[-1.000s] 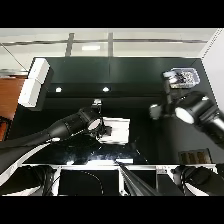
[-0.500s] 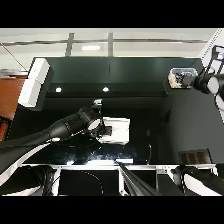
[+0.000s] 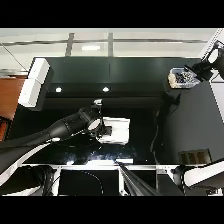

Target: Fold the box and place the chain.

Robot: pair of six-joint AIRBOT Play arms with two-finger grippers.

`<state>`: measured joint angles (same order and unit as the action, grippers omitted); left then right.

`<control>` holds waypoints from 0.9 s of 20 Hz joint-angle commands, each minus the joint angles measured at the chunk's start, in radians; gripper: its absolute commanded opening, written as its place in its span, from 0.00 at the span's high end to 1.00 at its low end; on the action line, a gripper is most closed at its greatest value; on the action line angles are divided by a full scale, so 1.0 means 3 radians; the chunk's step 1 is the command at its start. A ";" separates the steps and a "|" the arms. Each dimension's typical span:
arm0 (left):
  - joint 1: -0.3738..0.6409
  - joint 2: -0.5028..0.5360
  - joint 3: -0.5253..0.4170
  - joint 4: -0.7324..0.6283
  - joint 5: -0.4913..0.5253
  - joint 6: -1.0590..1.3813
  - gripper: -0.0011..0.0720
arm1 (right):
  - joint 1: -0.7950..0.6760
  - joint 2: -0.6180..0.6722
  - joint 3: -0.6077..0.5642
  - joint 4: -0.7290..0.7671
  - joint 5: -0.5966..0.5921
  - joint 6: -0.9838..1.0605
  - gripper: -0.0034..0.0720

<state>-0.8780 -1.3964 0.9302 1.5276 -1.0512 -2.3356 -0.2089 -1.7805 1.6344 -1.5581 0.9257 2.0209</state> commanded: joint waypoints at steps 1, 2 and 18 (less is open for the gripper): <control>0.0001 -0.0001 0.0001 0.0003 -0.0001 0.0001 0.95 | -0.0111 -0.0357 0.0317 0.0069 0.0050 0.0149 0.03; 0.0001 -0.0001 0.0001 0.0001 -0.0001 0.0001 0.95 | -0.0117 -0.0393 0.0317 0.0070 -0.0019 0.0155 0.03; 0.0001 -0.0001 0.0001 0.0003 -0.0004 0.0001 0.95 | -0.0205 -0.0561 0.0603 0.0418 0.0128 -0.0201 0.89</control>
<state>-0.8780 -1.3964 0.9302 1.5284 -1.0519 -2.3352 -0.2691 -1.9610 1.7702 -1.4647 0.9180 2.0296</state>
